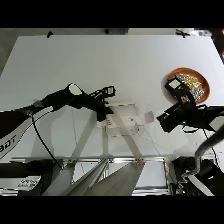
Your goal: Fold the box and place the chain.
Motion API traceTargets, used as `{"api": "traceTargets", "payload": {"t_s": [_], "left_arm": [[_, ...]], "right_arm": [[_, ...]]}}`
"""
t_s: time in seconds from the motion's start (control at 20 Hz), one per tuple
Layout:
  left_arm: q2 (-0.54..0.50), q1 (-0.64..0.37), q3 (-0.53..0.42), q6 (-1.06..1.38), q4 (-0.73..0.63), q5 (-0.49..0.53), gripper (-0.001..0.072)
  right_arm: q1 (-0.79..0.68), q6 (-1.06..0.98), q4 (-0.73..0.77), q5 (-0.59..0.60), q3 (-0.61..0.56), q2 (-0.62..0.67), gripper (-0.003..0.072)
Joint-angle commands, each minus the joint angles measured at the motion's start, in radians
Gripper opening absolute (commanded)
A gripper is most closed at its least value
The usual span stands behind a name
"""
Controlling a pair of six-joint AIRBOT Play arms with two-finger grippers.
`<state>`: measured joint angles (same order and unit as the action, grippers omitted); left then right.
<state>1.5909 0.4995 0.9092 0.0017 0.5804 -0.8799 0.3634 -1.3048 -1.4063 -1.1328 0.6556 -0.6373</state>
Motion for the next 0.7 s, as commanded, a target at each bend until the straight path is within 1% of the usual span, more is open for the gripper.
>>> {"api": "traceTargets", "payload": {"t_s": [0.0,0.35,0.55,0.65], "left_arm": [[0.002,0.001,-0.001,0.005,0.008,0.005,0.0005],[-0.016,0.001,-0.001,0.043,0.008,-0.008,0.0004],[-0.021,0.001,-0.001,0.043,0.007,-0.014,0.0009],[-0.021,0.001,-0.001,0.042,0.008,-0.014,0.0009]], "right_arm": [[0.0,0.0,0.0,0.004,0.0,0.001,0.0465],[0.0,0.023,0.001,0.01,0.0,0.001,0.0465],[0.0,0.142,0.005,-0.008,-0.006,0.001,0.0465],[0.0,0.217,0.043,-0.017,-0.013,-0.012,0.0464]]}}
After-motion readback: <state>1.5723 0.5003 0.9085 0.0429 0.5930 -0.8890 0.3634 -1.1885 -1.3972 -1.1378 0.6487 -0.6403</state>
